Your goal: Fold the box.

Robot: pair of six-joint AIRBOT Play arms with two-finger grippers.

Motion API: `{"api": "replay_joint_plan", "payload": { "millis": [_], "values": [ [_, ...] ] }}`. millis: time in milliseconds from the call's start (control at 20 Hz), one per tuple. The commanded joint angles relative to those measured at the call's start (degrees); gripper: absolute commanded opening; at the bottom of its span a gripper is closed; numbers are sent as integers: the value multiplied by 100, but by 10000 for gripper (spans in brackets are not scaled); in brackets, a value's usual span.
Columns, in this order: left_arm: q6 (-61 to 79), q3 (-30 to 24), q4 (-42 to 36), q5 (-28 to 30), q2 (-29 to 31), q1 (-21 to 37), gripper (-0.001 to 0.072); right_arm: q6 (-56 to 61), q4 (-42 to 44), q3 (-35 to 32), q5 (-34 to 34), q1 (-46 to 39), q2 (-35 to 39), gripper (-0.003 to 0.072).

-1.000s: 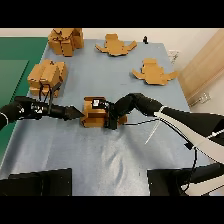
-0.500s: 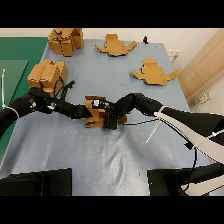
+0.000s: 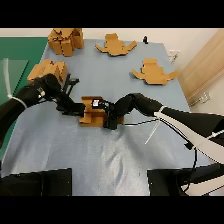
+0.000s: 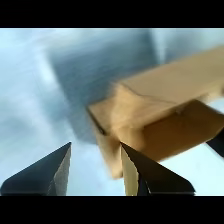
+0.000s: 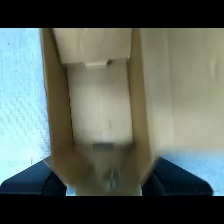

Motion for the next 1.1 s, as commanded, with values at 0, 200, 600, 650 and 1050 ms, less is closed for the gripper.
{"api": "replay_joint_plan", "payload": {
  "millis": [0, 200, 600, 650, 1050],
  "values": [
    [-492, 118, 393, -127, 17, -81, 489, 15, -11, 4, 4, -4, -2, 587],
    [-575, 118, 529, 48, 20, -343, 489, 15, -11, 2, 4, -4, -2, 587],
    [-1132, 118, 1379, 70, -11, -761, 490, 15, -11, 2, 4, -4, -2, 587],
    [-1132, 118, 1403, 72, -13, -761, 490, 15, -9, 2, 4, -4, -2, 587],
    [-1106, 118, 1379, 227, -13, -761, 488, 20, 225, 4, 0, -4, 17, 609]
  ]
}}
